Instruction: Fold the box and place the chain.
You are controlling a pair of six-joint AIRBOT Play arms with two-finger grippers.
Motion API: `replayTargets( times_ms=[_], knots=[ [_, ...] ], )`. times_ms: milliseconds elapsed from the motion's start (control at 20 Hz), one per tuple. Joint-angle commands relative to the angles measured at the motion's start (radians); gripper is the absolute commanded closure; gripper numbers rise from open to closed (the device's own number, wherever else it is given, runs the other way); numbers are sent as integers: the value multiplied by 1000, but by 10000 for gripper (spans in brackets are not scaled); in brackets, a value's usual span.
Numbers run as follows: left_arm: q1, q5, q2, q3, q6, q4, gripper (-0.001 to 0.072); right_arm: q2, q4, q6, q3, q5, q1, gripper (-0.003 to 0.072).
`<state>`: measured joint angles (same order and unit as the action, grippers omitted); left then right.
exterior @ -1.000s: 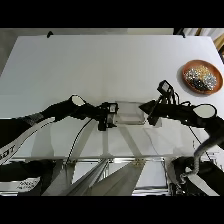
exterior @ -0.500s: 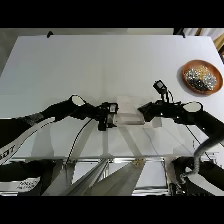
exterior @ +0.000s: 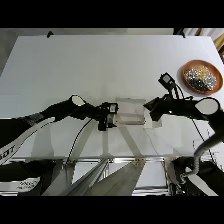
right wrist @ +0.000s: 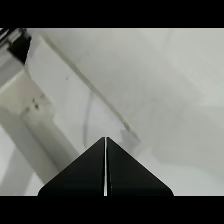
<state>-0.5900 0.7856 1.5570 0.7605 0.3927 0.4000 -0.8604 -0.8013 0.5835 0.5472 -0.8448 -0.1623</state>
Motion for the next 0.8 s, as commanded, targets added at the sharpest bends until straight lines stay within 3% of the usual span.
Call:
replayTargets(
  times_ms=[0, 100, 200, 450, 600, 650, 700, 750],
  knots=[
    [0, 0, 0, 0, 0, 0, 454, 134, -350, 64, 34, -165, 0, 673],
    [0, 0, 0, 0, 0, 0, 454, 130, -466, -16, 31, -294, 0, 673],
    [0, 0, 0, 0, 0, 0, 454, 94, -478, -123, 30, -363, 0, 673],
    [0, 0, 0, 0, 0, 0, 454, -1, -393, -276, 30, -362, -67, 673],
    [0, 0, 0, 0, 0, 0, 454, -18, -401, -279, 30, -267, -106, 670],
    [0, 0, 0, 0, 0, 0, 454, -23, -401, -280, 30, -223, -106, 612],
    [0, 0, 0, 0, 0, 0, 454, -29, -413, -289, 30, -197, -106, 499],
    [0, 0, 0, 0, 0, 0, 454, -37, -421, -306, 27, -190, -106, 485]
  ],
)
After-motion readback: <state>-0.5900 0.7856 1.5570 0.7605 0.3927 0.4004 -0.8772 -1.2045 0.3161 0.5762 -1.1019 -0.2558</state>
